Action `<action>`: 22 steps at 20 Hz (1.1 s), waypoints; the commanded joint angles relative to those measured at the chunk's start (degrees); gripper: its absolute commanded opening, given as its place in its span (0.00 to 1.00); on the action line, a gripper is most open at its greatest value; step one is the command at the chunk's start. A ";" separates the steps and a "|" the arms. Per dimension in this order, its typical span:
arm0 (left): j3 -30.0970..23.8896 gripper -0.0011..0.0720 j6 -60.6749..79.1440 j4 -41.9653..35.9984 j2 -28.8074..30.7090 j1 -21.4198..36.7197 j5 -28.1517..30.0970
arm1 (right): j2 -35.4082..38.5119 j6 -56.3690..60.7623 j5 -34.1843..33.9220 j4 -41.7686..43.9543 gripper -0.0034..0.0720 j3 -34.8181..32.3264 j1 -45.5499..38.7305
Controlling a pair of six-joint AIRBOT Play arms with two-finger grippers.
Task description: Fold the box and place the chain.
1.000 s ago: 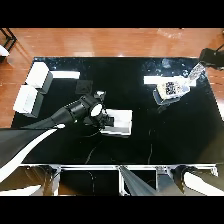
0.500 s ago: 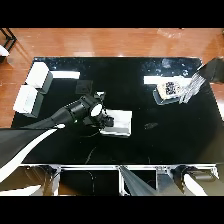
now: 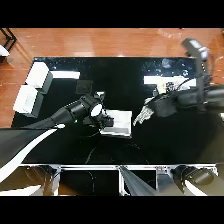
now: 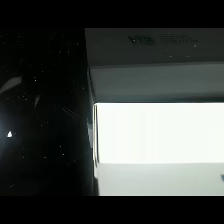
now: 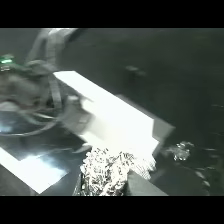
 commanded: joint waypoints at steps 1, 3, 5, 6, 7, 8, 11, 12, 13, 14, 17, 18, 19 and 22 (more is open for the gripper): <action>-0.02 0.04 0.02 0.20 -0.04 -0.04 -0.22 | -3.43 2.12 -8.61 1.18 0.07 -2.84 7.96; -0.02 0.04 0.02 0.20 -0.04 -0.04 -0.22 | -6.88 2.03 -12.61 1.14 0.07 -2.84 10.73; -0.02 0.04 0.02 0.15 -0.04 -0.04 -0.31 | -10.64 1.95 -14.67 0.61 0.07 -2.84 12.24; -0.02 0.04 0.02 -0.02 -0.04 -0.04 -0.33 | -12.15 1.92 -14.53 0.50 0.07 -2.84 12.33; -0.02 0.04 0.02 -0.04 -0.02 -0.04 -0.33 | -13.38 1.86 -13.84 -0.15 0.07 -2.84 12.33; -0.02 0.04 0.00 -0.04 -0.02 -0.04 -0.33 | -13.94 1.88 -12.96 -1.77 0.07 -2.84 12.33; -0.02 0.04 0.00 -0.02 -0.02 -0.04 -0.28 | -14.01 1.92 -10.84 -5.49 0.07 -2.84 12.26; -0.02 0.04 0.00 -0.02 -0.02 -0.04 -0.24 | -14.03 1.92 -10.69 -5.49 0.07 -2.86 12.26; -0.02 0.04 0.00 -0.02 -0.02 -0.04 -0.26 | -14.12 1.92 -10.73 -5.49 0.07 -2.89 12.31; -0.02 0.04 0.00 0.00 -0.02 -0.04 -0.24 | -14.32 1.92 -10.73 -5.49 0.07 -2.97 12.33; -0.02 0.04 0.00 0.00 -0.02 -0.04 -0.26 | -15.45 1.95 -10.34 -3.87 0.07 -3.39 12.33; -0.02 0.04 0.00 0.00 -0.02 -0.04 -0.26 | -15.61 1.95 -10.43 -3.56 0.07 -3.39 12.33; -0.02 0.04 0.00 0.00 -0.02 -0.04 -0.26 | -15.63 1.95 -10.82 -3.06 0.07 -3.39 12.33; -0.02 0.04 0.02 0.00 -0.02 -0.04 -0.20 | -15.58 3.89 -10.95 -1.64 0.73 -3.34 12.11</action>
